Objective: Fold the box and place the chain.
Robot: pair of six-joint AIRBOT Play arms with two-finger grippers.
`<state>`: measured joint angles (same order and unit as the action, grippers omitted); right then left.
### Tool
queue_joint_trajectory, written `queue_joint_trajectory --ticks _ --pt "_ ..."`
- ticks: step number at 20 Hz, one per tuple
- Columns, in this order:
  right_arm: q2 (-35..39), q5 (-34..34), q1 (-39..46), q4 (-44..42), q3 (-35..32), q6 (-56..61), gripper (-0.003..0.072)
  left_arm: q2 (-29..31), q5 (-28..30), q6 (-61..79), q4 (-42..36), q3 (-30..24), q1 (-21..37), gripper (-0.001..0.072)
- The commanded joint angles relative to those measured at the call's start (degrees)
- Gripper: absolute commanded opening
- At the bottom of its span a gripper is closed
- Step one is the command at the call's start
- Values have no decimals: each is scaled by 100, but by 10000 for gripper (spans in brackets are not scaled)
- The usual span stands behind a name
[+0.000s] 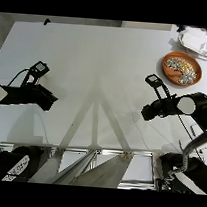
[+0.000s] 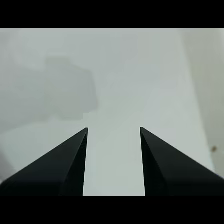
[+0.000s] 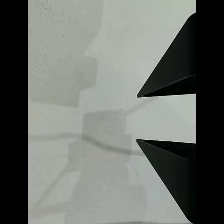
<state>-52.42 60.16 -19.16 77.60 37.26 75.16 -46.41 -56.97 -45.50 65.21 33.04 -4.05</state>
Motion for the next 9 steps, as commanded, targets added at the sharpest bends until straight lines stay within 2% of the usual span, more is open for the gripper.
queue_joint_trajectory --ticks 1,9 --pt "4 0 0 -2 7 0 298 7 -223 -22 -151 0 -101 346" --pt "4 0 0 -2 7 0 298 7 -223 -20 -149 0 -101 355"
